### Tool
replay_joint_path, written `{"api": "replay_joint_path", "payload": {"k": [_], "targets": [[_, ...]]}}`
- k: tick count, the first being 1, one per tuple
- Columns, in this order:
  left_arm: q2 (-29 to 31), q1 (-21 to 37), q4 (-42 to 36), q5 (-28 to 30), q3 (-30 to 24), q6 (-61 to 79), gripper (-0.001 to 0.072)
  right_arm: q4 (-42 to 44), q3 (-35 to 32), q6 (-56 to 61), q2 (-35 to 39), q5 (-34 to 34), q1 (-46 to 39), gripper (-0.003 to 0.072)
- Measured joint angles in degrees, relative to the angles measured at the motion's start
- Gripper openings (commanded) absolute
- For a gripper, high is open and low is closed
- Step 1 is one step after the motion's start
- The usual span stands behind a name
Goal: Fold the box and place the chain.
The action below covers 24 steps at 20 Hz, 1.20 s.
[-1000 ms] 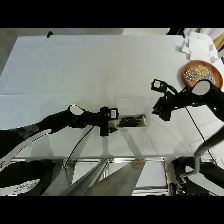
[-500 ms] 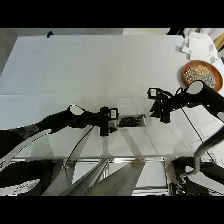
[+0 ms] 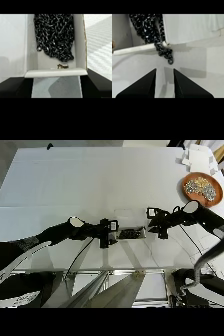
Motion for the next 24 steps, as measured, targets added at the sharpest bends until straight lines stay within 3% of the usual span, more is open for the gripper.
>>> {"api": "replay_joint_path", "payload": {"k": [24], "targets": [[0.0,0.0,0.0,0.0,0.0,0.0,0.025,4.2,-4.1,-2.5,0.4,-9.7,3.3,0.0235]]}}
